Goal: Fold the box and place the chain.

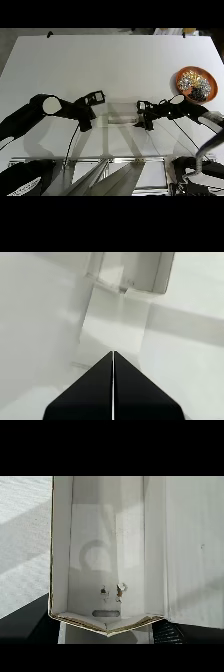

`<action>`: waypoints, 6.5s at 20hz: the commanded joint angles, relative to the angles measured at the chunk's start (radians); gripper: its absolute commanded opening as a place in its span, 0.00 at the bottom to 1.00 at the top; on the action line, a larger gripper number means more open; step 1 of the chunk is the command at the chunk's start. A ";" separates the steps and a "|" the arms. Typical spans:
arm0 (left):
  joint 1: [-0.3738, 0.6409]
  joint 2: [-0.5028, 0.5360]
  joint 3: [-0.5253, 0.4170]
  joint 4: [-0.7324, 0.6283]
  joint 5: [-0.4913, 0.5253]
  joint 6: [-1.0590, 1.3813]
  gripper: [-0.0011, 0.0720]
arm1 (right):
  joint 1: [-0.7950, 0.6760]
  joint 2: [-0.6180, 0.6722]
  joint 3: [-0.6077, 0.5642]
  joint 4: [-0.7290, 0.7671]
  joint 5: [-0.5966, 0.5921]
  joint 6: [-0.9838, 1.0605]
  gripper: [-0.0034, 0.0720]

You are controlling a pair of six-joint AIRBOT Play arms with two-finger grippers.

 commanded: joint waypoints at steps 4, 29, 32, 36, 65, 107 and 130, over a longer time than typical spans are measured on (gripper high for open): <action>0.129 0.040 -0.001 0.048 -0.047 -0.578 0.02 | 0.000 0.000 0.001 0.000 -0.001 0.000 0.57; 0.041 -0.205 0.026 -0.304 -0.026 -0.682 0.03 | 0.000 0.000 0.001 0.000 -0.001 0.000 0.57; 0.014 -0.204 0.040 -0.304 -0.010 -0.687 0.18 | 0.000 0.000 0.001 0.000 -0.001 0.000 0.57; -0.004 -0.204 0.072 -0.305 -0.005 -0.691 0.22 | 0.000 0.000 0.001 0.000 0.000 0.000 0.57; -0.248 -0.384 0.331 0.169 -0.088 -1.412 0.38 | 0.000 0.000 0.001 0.000 -0.001 0.000 0.57; -0.322 -0.539 0.478 0.337 -0.265 -1.613 0.39 | 0.000 0.000 0.001 0.000 0.000 0.000 0.57; -0.293 -0.439 0.416 0.328 -0.171 -1.480 0.51 | 0.000 0.000 0.001 0.000 -0.001 0.000 0.57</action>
